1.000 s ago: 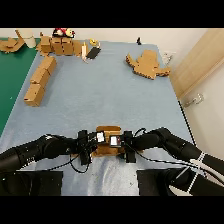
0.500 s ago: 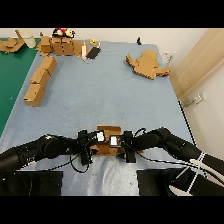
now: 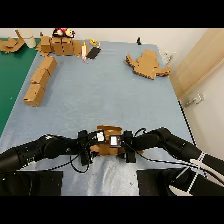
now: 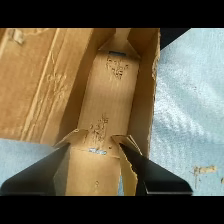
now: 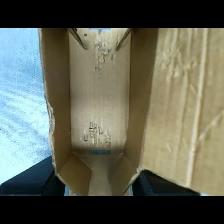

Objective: Fold the box.

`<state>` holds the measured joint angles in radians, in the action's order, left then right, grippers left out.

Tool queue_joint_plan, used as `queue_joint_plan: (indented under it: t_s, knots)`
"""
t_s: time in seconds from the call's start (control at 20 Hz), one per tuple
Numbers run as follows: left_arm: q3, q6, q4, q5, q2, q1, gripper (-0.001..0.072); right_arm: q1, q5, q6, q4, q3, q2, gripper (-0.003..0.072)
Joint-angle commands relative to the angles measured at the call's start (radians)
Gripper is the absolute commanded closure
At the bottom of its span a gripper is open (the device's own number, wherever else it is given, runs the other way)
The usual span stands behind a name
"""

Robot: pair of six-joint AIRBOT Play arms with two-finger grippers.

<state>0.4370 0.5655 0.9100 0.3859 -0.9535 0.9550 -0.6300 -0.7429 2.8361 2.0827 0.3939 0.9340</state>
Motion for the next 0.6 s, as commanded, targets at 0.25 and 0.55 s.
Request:
queue_joint_plan:
  t_s: [0.25, 0.55]
  knots:
    - [0.0, 0.0, -0.035, 0.008, 0.0, -0.005, 0.0213, 0.0, 0.0, 0.0, 0.0, 0.0, 0.0, 0.0156]
    - [0.001, 0.004, 0.0, 0.032, 0.004, -0.005, 0.0698, 0.0, 0.0, 0.0, 0.0, 0.0, 0.0, 0.0156]
